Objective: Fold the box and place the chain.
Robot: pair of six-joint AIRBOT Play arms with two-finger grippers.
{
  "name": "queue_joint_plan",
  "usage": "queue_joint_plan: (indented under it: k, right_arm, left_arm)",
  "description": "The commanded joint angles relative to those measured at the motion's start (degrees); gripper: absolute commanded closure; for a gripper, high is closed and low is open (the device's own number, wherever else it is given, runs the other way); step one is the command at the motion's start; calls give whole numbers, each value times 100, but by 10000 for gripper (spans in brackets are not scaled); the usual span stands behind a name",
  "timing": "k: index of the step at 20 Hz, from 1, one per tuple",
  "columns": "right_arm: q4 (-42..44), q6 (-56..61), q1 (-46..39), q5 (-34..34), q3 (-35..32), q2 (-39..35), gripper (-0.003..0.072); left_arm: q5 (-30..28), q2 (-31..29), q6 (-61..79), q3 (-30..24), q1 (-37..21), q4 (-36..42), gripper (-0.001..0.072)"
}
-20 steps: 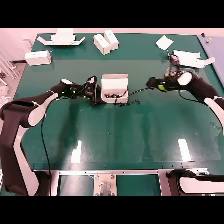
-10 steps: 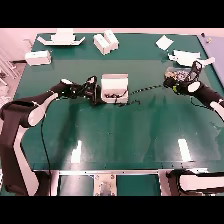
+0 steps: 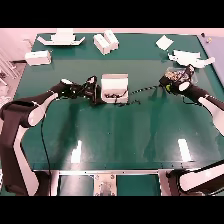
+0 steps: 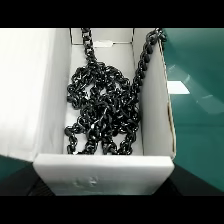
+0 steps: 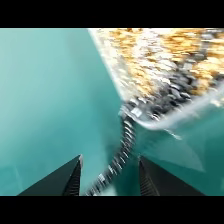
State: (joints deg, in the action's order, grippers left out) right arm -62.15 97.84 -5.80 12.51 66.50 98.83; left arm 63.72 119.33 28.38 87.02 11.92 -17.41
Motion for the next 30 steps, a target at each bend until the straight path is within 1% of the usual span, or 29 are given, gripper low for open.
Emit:
queue_joint_plan:
  k: [1,2,3,4,5,7,10,14,17,21,24,27,30]
  right_arm:
    - [111,125,37,-7,245,317,312]
    - [109,120,4,-7,243,350,419]
    - [109,120,-33,-7,245,367,460]
    - [105,116,-55,-4,245,369,529]
    - [109,118,-74,-7,249,367,666]
    - [111,116,-70,9,289,317,668]
    - [105,-31,28,15,308,-149,669]
    - [107,-643,216,-7,354,-1401,670]
    - [103,-1126,481,-4,518,-2382,670]
    - [101,-1700,1067,-2,778,-3294,671]
    - [61,-2039,1609,0,1110,-3578,671]
    - [7,-2208,2208,0,1416,-3600,670]
    - [0,-2354,2669,2,1495,-3600,670]
  left_arm:
    - [2,-4,0,4,0,0,184]
    - [2,-4,0,4,0,0,184]
    - [2,-4,0,4,0,0,184]
    - [2,-4,0,4,-2,0,184]
    - [2,-4,0,4,-2,0,184]
    - [2,-4,0,4,0,0,184]
    - [0,-4,0,4,-2,0,184]
    - [0,-4,0,4,0,0,184]
    - [0,-4,0,4,0,0,184]
    - [0,-4,0,4,0,0,184]
    - [0,-4,0,4,0,0,184]
    - [-2,-4,0,4,-2,0,184]
    - [0,-4,0,4,-2,0,184]
